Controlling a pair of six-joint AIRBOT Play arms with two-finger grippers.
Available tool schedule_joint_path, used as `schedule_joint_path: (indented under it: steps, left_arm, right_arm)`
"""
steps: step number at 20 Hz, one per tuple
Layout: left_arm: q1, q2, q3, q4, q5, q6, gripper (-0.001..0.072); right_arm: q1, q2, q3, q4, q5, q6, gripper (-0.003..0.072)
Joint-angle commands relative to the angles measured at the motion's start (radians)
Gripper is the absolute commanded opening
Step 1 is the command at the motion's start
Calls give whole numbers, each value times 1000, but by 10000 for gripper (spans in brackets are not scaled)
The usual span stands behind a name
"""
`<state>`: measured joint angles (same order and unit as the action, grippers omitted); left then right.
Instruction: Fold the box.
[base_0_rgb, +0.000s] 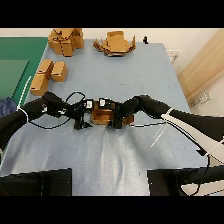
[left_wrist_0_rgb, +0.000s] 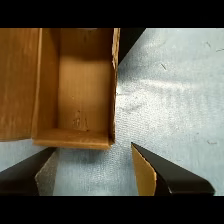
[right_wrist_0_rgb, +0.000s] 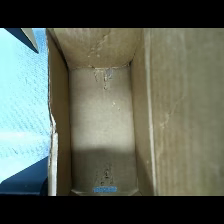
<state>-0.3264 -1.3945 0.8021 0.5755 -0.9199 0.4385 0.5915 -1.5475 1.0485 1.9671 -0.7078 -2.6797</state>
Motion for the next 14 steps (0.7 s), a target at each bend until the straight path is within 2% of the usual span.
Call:
schedule_joint_path:
  steps: [1,5,8,11,14]
  left_arm:
    - [-8,-12,2,-32,23,11,703]
    - [-10,-34,6,-57,-7,21,702]
    - [-10,-35,11,-56,4,21,702]
    - [-3,-35,19,-58,64,14,702]
    - [-4,-38,27,-59,40,14,702]
  right_arm:
    - [1,1,0,1,0,0,603]
    - [0,1,0,1,0,0,603]
    - [0,1,0,0,1,0,602]
    - [0,1,0,0,0,0,602]
    - [0,1,0,0,1,0,602]
